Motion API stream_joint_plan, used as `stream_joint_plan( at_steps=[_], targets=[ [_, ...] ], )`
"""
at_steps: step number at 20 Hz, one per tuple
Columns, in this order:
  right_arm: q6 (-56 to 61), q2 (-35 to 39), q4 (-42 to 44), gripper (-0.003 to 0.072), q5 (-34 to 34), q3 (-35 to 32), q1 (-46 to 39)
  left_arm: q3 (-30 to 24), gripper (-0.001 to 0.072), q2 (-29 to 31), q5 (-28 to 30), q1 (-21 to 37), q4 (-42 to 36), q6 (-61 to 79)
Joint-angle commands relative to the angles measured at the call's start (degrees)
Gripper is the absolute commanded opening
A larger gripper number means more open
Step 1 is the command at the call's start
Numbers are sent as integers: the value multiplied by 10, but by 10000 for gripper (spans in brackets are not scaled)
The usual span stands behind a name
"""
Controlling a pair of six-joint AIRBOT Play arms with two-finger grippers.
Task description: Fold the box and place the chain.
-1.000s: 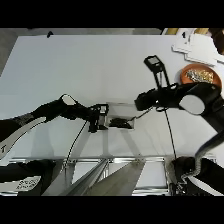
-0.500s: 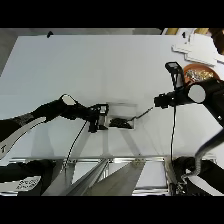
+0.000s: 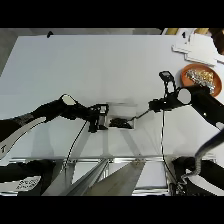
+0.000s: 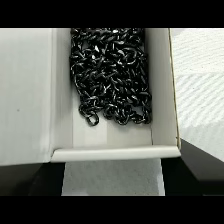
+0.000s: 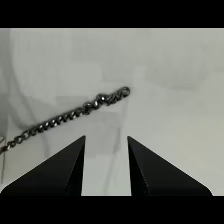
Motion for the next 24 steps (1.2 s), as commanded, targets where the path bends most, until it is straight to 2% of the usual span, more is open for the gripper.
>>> stream_joint_plan(
  at_steps=[1, 7, 11, 16, 18, 21, 23, 24],
  targets=[
    [0, -37, 28, 297, -22, -2, 0, 1, 153, 0, 0, 0, 0, 0],
    [0, -88, 22, 295, -46, -2, 25, 1, 153, 0, 0, 0, 0, 0],
    [0, -89, 23, 287, -71, -2, 41, 1, 153, 0, 0, 0, 0, 0],
    [7, -89, 20, 285, -57, -2, 41, 1, 153, 0, 0, 0, 0, 0],
    [7, -89, 19, 229, -55, -2, 41, 1, 153, 0, 0, 0, 0, 0],
    [7, -89, 19, 215, -52, -2, 41, 1, 153, 0, 0, 0, 0, 0],
    [7, -89, 18, 155, -46, -2, 41, 1, 153, 0, 0, 0, 0, 0],
    [7, -89, 18, 155, -43, -2, 41, 1, 153, 0, 0, 0, 0, 0]
  ],
)
